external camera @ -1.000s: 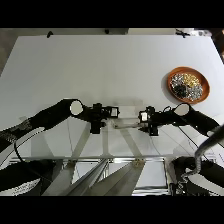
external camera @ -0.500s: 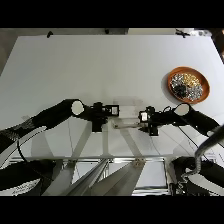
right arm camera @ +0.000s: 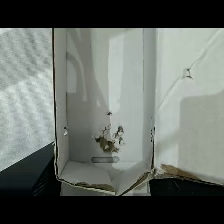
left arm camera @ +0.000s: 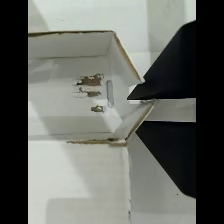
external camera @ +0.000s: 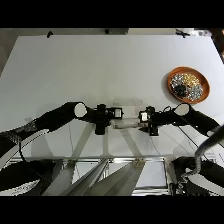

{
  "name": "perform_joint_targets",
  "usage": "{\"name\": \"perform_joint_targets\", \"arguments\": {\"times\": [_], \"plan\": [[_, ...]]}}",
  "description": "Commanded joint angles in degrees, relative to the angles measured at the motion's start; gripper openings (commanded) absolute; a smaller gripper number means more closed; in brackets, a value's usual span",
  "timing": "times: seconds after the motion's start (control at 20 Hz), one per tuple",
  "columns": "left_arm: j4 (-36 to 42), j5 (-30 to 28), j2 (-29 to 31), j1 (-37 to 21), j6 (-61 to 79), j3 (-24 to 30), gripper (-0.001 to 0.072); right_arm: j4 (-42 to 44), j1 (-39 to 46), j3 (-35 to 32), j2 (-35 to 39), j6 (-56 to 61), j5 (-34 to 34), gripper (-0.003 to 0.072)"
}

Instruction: Fold the box and place the chain.

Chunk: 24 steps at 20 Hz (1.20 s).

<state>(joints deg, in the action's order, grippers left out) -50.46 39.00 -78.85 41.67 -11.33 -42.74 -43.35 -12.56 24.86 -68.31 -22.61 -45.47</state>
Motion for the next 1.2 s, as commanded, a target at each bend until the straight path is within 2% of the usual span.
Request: {"name": "perform_joint_targets", "arguments": {"times": [0.0, 0.3, 0.65, 0.75, 0.85, 0.95, 1.15], "plan": [[1.8, -0.2, 0.0, 0.8, 0.0, 0.0, 0.0133, 0.1, 0.0, 0.0, 0.0, 0.0, 0.0, 0.0414], [2.2, -0.4, 0.0, 1.0, 0.0, 0.0, 0.0133, 0.1, 0.0, 0.0, 0.0, 0.0, 0.0, 0.0414], [8.1, -7.4, -1.1, 3.5, 0.0, 0.0, 0.0134, 0.1, 0.0, 0.0, 0.0, 0.0, 0.0, 0.0414], [8.0, -7.5, -2.4, 4.2, 0.0, 0.0, 0.0137, 0.1, 0.0, 0.0, 0.0, 0.0, 0.0, 0.0414], [8.0, -7.5, -3.1, 4.2, 0.0, 0.0, 0.0193, 0.1, 0.0, 0.0, 0.0, 0.0, 0.0, 0.0414], [8.0, -7.5, -3.1, 4.2, 0.0, 0.0, 0.029, 0.1, 0.0, 0.0, 0.0, 0.0, 0.0, 0.0414], [8.0, -7.5, -3.1, 4.2, -0.3, 0.0, 0.0291, 0.1, 0.0, 0.0, 0.0, 0.0, 0.0, 0.0414]]}}
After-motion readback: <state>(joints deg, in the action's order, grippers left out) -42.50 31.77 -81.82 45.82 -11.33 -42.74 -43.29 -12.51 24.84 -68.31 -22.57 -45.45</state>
